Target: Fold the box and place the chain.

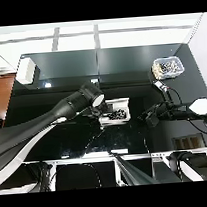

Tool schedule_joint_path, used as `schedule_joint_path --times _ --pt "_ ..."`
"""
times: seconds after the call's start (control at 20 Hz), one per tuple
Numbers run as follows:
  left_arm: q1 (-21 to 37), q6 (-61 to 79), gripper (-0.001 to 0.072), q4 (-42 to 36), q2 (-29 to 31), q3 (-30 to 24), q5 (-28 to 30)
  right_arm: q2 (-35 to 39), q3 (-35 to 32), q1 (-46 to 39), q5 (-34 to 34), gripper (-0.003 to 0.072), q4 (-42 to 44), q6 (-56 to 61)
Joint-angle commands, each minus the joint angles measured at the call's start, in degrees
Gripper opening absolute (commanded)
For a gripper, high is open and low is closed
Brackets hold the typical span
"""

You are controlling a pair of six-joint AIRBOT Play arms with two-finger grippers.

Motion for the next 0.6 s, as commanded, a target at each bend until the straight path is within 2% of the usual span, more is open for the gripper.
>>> schedule_joint_path --times 0.0,0.1,0.15,0.3,0.4,0.5,0.55 --pt "0.2 5.7 0.0376 9.8 5.9 0.0 -6.3 0.0 0.0 0.0 0.0 0.0336 0.0 1.0" --pt "0.6 6.6 0.0377 18.5 10.9 -1.6 -12.0 0.0 0.0 0.0 0.0 0.0336 0.0 1.0" --pt "1.4 6.6 0.0377 20.9 13.7 -3.4 -12.8 0.0 0.0 0.0 0.0 0.0336 0.0 1.0" --pt "7.6 6.2 0.0375 20.9 22.7 -14.1 -7.1 0.0 0.0 0.0 -0.2 0.0336 0.0 1.2" --pt "14.1 6.8 0.0374 13.3 26.9 -23.5 0.0 0.0 0.0 0.0 -0.6 0.0336 0.0 1.9" --pt "21.0 12.5 0.0374 -1.3 28.0 -31.4 9.3 0.0 0.0 0.0 -1.0 0.0336 0.1 3.2" --pt "23.9 19.6 0.0374 -10.5 28.0 -34.6 14.8 0.0 0.0 0.0 -1.1 0.0336 0.1 3.6"
